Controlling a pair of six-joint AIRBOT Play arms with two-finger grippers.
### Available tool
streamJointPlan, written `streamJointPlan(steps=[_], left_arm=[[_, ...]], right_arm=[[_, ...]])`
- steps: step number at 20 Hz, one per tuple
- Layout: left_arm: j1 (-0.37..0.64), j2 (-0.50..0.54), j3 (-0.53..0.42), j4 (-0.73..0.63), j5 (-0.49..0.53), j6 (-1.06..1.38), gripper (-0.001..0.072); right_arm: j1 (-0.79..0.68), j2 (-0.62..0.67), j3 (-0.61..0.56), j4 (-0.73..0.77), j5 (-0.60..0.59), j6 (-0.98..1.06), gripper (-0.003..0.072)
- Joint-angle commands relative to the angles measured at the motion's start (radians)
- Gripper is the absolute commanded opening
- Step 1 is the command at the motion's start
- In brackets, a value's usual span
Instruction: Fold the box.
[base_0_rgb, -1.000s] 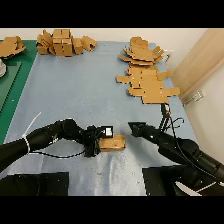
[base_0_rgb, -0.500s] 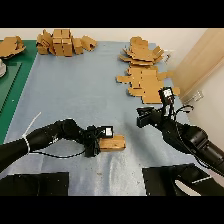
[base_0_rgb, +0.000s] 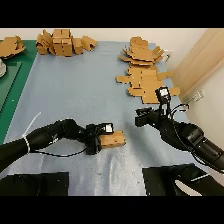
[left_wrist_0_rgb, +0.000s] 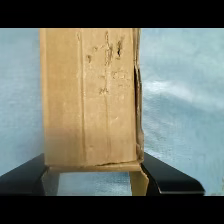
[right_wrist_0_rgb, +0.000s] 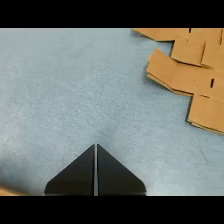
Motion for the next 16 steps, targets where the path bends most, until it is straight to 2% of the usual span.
streamJointPlan(steps=[1, 3, 5, 8, 9, 12, 14, 16], left_arm=[[0.004, 0.026, 0.03, 0.013, 0.029, -0.159, 0.053], [0.027, 0.062, 0.066, 0.064, 0.029, -0.274, 0.053], [0.097, 0.087, 0.108, 0.187, 0.027, -0.463, 0.0531], [0.3, 0.081, 0.185, 0.445, 0.024, -0.77, 0.0531], [0.38, 0.069, 0.214, 0.49, 0.024, -0.819, 0.0531], [0.64, -0.011, 0.341, 0.502, 0.024, -0.846, 0.053], [0.774, -0.109, 0.463, 0.502, -0.005, -0.879, 0.053], [0.861, -0.23, 0.605, 0.502, -0.051, -0.899, 0.053]], right_arm=[[0.0, -0.019, 0.001, 0.002, -0.001, 0.022, 0.0037], [0.0, -0.018, 0.001, 0.001, 0.0, 0.047, 0.0036], [0.0, -0.018, 0.001, 0.002, 0.0, 0.053, 0.0036], [0.0, -0.018, 0.001, 0.001, 0.0, 0.053, 0.0036], [0.0, -0.018, 0.001, 0.001, 0.0, 0.053, 0.0036], [0.0, -0.018, 0.001, 0.002, 0.0, 0.054, 0.0036], [0.0, -0.018, 0.001, 0.002, 0.0, 0.063, 0.0036], [0.0, -0.018, 0.001, 0.002, 0.0, 0.063, 0.0036]])
